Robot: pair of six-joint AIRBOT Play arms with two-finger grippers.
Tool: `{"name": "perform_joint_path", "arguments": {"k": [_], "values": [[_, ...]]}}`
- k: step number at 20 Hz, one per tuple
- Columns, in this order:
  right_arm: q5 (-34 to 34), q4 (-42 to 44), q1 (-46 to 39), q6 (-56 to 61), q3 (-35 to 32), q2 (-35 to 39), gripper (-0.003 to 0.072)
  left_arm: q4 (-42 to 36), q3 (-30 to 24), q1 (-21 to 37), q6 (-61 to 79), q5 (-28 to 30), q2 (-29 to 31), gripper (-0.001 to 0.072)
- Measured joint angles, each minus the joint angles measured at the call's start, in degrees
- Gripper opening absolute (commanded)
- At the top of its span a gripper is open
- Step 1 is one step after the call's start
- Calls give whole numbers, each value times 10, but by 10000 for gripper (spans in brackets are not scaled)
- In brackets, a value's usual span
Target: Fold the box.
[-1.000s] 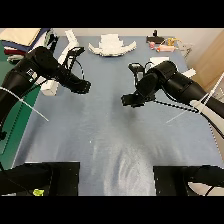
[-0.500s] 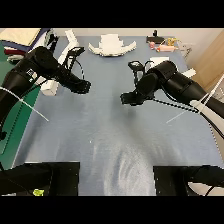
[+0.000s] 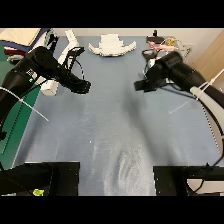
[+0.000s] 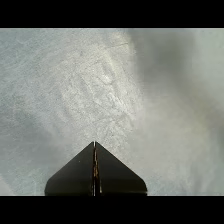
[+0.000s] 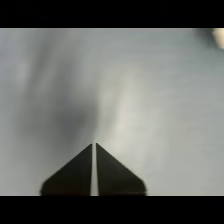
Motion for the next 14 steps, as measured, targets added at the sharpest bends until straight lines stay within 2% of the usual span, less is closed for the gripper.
{"name": "perform_joint_path", "arguments": {"k": [1, 3, 8, 12, 14], "values": [[-5, -10, -47, -10, 31, -22, 478, 0, 0, 0, 0, 0, 0, 14], [-10, 3, -145, -31, 96, -71, 479, 0, 0, 0, 0, 0, 0, 14], [-9, 139, -367, -78, 249, -209, 478, 0, 0, 0, 0, 0, 0, 14], [11, 241, -455, -108, 357, -310, 477, 0, 0, 0, 0, 0, 0, 14], [38, 264, -473, -118, 386, -346, 474, 0, 0, 0, 0, 0, 0, 14]]}}
